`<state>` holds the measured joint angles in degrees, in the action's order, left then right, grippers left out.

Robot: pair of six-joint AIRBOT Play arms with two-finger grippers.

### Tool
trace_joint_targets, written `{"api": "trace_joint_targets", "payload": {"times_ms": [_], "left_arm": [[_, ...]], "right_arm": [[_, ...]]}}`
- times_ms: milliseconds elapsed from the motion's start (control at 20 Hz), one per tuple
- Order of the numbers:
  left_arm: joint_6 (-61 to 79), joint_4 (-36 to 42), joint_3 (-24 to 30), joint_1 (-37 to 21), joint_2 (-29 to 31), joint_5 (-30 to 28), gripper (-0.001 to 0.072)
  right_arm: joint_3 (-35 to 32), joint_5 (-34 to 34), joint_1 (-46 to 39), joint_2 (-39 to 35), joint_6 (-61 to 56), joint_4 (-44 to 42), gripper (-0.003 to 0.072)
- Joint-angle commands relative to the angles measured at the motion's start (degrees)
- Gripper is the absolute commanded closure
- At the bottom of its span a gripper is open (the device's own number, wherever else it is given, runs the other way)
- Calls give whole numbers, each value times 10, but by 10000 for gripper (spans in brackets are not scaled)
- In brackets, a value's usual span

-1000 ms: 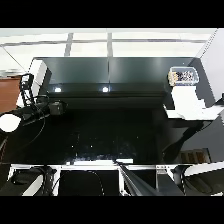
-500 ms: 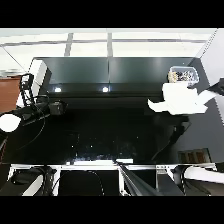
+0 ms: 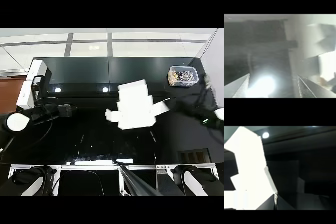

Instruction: Fold the box and place the chain.

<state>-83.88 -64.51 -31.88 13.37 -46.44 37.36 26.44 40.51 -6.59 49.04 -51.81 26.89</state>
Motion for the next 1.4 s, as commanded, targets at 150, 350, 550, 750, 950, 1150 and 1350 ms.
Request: {"api": "trace_joint_targets", "payload": {"times_ms": [150,350,550,750,950,1150,1350], "left_arm": [[147,233,-101,12,-179,94,12],[165,286,-183,-1,-325,185,12],[169,302,-229,9,-413,239,12],[265,396,-268,22,-486,327,21],[292,314,-324,47,-533,402,74],[362,311,-340,49,-541,436,250],[417,311,-344,49,-541,459,378]], "right_arm": [[-91,-154,213,-28,-16,-64,667],[-91,-165,225,-28,-18,-64,667],[-91,-159,226,-28,-17,-64,667],[-91,-159,225,-28,-17,-64,667],[-91,-156,226,-28,-17,-64,667],[-91,-148,226,-28,-17,-64,667],[-91,-148,226,-28,-17,-63,667]]}}
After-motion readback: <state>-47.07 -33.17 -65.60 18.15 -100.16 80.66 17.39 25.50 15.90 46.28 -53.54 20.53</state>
